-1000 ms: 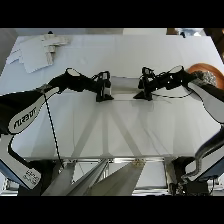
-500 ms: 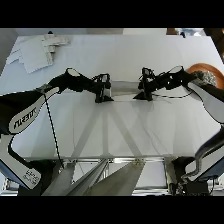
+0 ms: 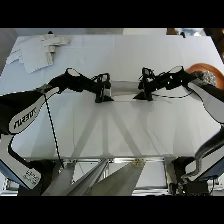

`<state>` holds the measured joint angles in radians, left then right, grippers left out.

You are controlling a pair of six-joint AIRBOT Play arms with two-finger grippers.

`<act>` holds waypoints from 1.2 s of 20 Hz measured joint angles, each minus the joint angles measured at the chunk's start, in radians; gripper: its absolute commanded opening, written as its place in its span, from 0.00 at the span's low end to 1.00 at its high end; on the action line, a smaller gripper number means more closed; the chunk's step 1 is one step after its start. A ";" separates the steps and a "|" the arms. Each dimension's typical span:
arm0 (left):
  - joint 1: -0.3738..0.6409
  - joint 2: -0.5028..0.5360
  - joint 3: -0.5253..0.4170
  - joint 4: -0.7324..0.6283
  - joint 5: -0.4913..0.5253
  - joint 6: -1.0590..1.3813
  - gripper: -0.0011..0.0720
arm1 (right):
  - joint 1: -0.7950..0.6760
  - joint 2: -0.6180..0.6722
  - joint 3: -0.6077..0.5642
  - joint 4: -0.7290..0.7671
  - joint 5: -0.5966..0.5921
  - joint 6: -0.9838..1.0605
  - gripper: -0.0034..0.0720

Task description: Fold the box and place the chain.

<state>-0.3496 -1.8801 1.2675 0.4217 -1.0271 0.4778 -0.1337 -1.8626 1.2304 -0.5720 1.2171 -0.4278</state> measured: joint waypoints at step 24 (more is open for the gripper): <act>0.013 0.000 0.000 -0.024 0.012 -0.216 0.87 | 0.000 0.000 0.000 0.000 -0.001 0.001 0.58</act>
<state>-0.3370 -1.8801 1.2675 0.3977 -1.0153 0.2615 -0.1333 -1.8626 1.2308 -0.5716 1.2163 -0.4271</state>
